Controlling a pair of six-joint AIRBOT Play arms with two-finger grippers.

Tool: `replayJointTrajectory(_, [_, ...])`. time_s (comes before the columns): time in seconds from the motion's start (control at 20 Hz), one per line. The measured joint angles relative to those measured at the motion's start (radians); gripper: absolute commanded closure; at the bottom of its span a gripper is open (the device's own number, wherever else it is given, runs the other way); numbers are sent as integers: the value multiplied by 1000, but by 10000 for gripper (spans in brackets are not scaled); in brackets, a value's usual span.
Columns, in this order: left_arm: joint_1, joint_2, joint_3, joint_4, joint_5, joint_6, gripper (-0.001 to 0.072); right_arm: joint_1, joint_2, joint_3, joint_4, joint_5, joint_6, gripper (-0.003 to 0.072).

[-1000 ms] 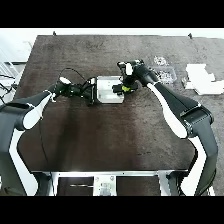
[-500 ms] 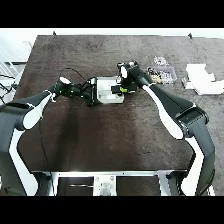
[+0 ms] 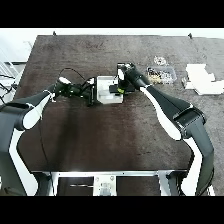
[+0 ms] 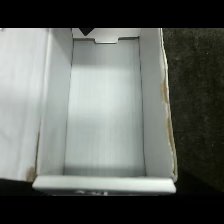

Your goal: Fold the box and place the chain.

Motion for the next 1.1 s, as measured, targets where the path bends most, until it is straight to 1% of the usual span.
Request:
replayJointTrajectory(0.3, [-2, 0, 0, -2, -3, 1, 288, -19, 0, 0, 1, 32, 11, 429])
replayJointTrajectory(0.35, [-2, 0, 0, -2, -2, 0, 288, -21, 0, 0, 0, 34, 14, 459])
replayJointTrajectory(0.4, [-2, 0, 0, -2, -2, 0, 289, -23, 0, 0, -2, 35, 15, 567])
replayJointTrajectory(0.5, [-2, 0, 0, -2, -3, 0, 288, -25, -1, 0, -2, 38, 18, 571])
replayJointTrajectory(0.6, [-2, 0, 0, -2, -3, 0, 288, -27, -3, 0, -3, 38, 19, 628])
replayJointTrajectory(0.65, [-2, 0, 0, -2, -2, 1, 288, -27, -4, 0, -3, 37, 19, 669])
replayJointTrajectory(0.75, [-2, 0, 0, -1, -2, 1, 288, -27, -7, 1, -3, 37, 19, 669])
replayJointTrajectory(0.85, [-2, 0, 0, -1, -2, 0, 288, -27, -8, 1, -5, 35, 19, 655])
replayJointTrajectory(0.9, [-2, 0, 0, -1, -2, 0, 288, -27, -8, 1, -6, 35, 19, 548])
replayJointTrajectory(0.95, [-2, 0, 0, -2, -3, 0, 288, -27, -9, 1, -14, 35, 19, 393])
replayJointTrajectory(1.1, [0, 0, 0, -2, -3, 1, 288, -28, -7, 0, -19, 36, 19, 382])
